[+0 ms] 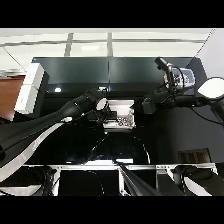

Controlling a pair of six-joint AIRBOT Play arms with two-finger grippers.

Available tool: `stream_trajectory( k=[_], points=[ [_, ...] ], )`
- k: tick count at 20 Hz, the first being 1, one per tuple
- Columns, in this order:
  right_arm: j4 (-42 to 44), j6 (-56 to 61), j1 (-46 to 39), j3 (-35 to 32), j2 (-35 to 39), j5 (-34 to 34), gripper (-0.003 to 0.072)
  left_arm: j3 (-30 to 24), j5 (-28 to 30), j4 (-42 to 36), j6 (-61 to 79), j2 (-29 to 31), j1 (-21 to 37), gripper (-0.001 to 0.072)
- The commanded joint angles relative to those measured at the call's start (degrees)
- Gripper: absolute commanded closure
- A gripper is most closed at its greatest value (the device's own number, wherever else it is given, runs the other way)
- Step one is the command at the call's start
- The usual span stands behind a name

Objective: Fold the box and place the chain.

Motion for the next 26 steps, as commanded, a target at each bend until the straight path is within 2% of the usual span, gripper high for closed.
stream_trajectory(
  k=[1, 3, 5, 6, 8, 12, 15, 17, 22, 25, 26],
  points=[
    [-6.9, 0.3, -0.5, -2.1, -0.7, -3.9, 0.0099, 0.0, 0.0, 0.0, 0.0, 0.0, 0.0, 0.0676],
    [-11.6, -2.9, -2.8, -2.0, -0.1, -1.7, 0.0098, 0.0, -0.1, 0.0, 0.0, 0.0, 0.0, 0.0676],
    [-20.7, -14.6, -2.6, -2.6, -0.2, 4.5, 0.0098, 0.0, -0.1, 0.0, 0.0, 0.0, 0.0, 0.0676],
    [-24.3, -18.3, -1.6, -4.0, -0.2, 4.5, 0.0097, 0.0, 0.0, 0.1, 0.0, 0.0, 0.0, 0.0676],
    [-21.0, -20.1, 0.3, -8.4, -0.9, -0.4, 0.0098, 0.0, -0.1, 0.0, 0.0, 0.0, 0.0, 0.0676],
    [-19.9, -39.1, 5.4, -14.6, -1.2, -3.5, 0.0098, 0.0, -0.1, 0.0, 0.0, 0.0, 0.0, 0.0676],
    [-17.9, -42.8, 6.9, -14.8, -2.1, -7.5, 0.0101, 0.0, -0.1, 0.0, 0.0, 0.0, 0.0, 0.0676],
    [-17.9, -44.5, 6.9, -14.8, -2.3, -9.2, 0.0233, 0.0, -0.1, 0.0, 0.0, 0.0, 0.0, 0.0676],
    [-13.0, -49.7, 8.1, -14.8, -3.1, -10.8, 0.0234, 0.0, -0.1, 0.0, 0.0, 0.0, 0.0, 0.0676],
    [-13.1, -50.2, 9.3, -14.8, -3.9, -12.3, 0.0235, 0.0, -0.1, 0.0, 0.0, 0.0, 0.0, 0.0676],
    [-13.3, -50.2, 9.3, -14.8, -4.1, -12.4, 0.0273, 0.0, -0.1, 0.0, 0.0, 0.0, 0.0, 0.0676]
  ],
)
